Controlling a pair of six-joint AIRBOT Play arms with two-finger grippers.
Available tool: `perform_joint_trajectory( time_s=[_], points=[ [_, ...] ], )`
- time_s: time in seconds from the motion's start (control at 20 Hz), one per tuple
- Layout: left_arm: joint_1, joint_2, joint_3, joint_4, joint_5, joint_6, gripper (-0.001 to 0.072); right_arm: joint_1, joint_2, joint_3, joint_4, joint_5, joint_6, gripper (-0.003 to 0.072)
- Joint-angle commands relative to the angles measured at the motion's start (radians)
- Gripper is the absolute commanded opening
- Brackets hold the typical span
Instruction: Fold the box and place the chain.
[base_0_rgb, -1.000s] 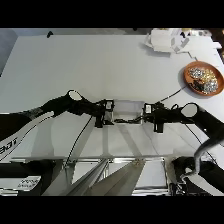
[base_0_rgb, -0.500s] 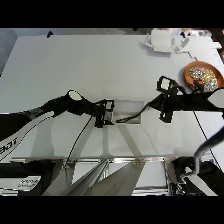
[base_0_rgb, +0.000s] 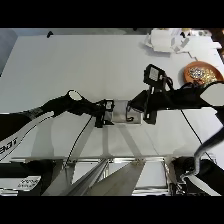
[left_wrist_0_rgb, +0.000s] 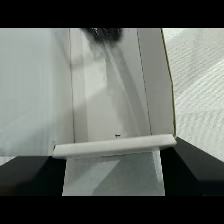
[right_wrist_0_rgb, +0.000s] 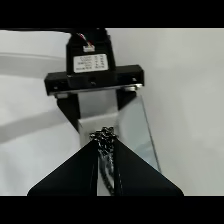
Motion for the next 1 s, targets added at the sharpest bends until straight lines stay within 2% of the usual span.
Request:
perform_joint_trajectory(
  time_s=[0.0,0.25,0.35,0.6,0.8,0.95],
  points=[
    [0.0,0.0,0.0,0.0,0.0,0.0,0.0207,0.07,-0.078,0.005,-0.008,-0.028,0.097,0.0017],
    [0.0,0.0,0.0,0.0,0.0,0.0,0.0207,0.101,-0.217,0.005,-0.138,-0.032,0.215,0.0017],
    [0.0,0.0,0.0,0.0,0.0,0.0,0.0207,0.101,-0.242,0.005,-0.204,-0.045,0.296,0.0018],
    [0.0,0.0,0.0,0.0,0.0,0.0,0.0207,0.101,-0.267,0.004,-0.226,-0.043,0.377,0.0023],
    [0.0,0.0,0.0,0.0,0.0,0.0,0.0207,0.101,-0.253,0.005,-0.264,-0.024,0.455,0.0268],
    [0.0,0.0,0.0,0.0,0.0,0.0,0.0207,0.101,-0.172,0.016,-0.291,-0.022,0.454,0.0274]
  ],
)
